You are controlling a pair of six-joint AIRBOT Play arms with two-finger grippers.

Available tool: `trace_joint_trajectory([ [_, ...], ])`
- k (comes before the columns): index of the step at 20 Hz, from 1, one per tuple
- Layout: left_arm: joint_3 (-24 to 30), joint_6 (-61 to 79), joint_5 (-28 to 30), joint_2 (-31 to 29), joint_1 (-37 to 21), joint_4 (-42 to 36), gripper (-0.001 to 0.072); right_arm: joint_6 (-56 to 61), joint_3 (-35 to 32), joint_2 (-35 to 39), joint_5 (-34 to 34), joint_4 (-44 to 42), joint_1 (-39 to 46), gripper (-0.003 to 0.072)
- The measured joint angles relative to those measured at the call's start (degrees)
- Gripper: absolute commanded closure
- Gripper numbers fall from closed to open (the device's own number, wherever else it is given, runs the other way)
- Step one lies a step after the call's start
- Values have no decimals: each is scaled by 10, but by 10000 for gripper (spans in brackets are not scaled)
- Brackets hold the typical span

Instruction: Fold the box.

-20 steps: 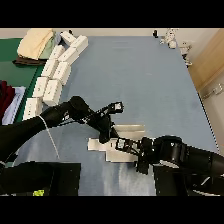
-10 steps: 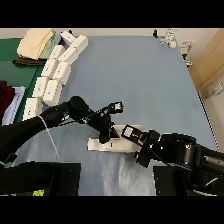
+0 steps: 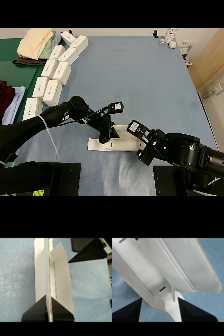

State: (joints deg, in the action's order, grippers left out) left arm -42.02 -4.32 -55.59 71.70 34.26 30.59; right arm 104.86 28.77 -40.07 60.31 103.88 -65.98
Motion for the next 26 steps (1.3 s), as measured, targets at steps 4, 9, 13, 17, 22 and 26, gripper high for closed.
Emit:
trace_joint_trajectory([
  [4, 0, 0, 0, 0, 0, 0, 698, -51, -2, 1, -4, 0, 20, -34],
  [9, 0, 0, 0, 0, 0, 0, 698, -280, -18, 1, -46, -115, 148, -34],
  [13, 0, 0, 0, 0, 0, 0, 698, -608, -45, 0, -67, -317, 294, -34],
  [17, 0, 0, 0, 0, 0, 0, 698, -775, -60, -9, -78, -431, 373, -34],
  [22, 0, 0, 0, 0, 0, 0, 698, -824, -65, -8, -70, -464, 397, -24],
  [26, 0, 0, 0, 0, 0, 0, 698, -870, -66, -40, -64, -482, 406, -24],
])
